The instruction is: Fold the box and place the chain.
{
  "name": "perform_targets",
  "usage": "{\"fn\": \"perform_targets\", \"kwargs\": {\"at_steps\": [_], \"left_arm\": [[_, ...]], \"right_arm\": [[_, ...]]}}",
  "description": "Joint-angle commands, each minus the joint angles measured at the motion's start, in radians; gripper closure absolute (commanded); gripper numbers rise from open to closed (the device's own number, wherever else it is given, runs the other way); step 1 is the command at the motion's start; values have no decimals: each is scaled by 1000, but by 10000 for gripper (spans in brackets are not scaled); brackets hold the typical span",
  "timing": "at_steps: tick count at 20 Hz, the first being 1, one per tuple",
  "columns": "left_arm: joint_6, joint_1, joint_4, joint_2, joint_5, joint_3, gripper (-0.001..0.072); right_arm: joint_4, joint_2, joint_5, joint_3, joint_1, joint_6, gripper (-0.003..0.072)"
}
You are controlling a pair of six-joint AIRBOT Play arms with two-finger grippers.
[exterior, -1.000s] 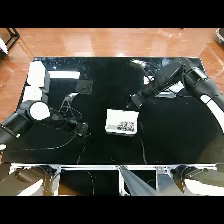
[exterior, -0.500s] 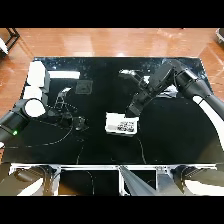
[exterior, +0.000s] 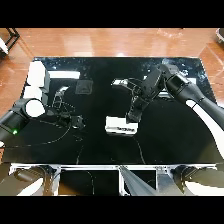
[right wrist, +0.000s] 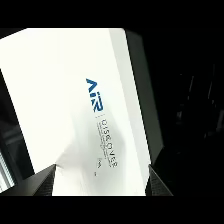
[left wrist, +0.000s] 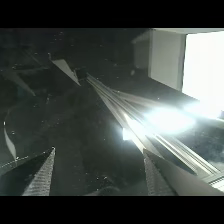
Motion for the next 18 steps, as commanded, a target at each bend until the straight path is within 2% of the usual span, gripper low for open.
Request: {"fn": "perform_targets", "kwargs": {"at_steps": [1,8,9,11,12,13,14,17,18], "left_arm": [[-3,5,8,-1,5,0,77],[-3,5,8,-1,11,0,77],[-3,5,8,-1,13,0,76],[-3,5,8,-1,20,0,76],[-3,5,8,-1,23,0,77],[-3,5,8,-1,23,0,77],[-3,5,8,-1,22,0,77],[-3,5,8,-1,22,0,77],[-3,5,8,-1,22,0,77]], "right_arm": [[-38,-1,-3,0,32,-1,-22],[-45,0,14,-1,38,-1,-12],[-53,-1,13,-1,40,-1,99],[-79,-1,16,-5,54,-1,104],[-93,-1,18,-8,57,-1,136],[-100,-1,18,-12,61,-1,281],[-101,-1,16,-13,62,-1,343],[-101,0,18,-13,62,-1,342],[-101,0,19,-13,62,0,403]]}}
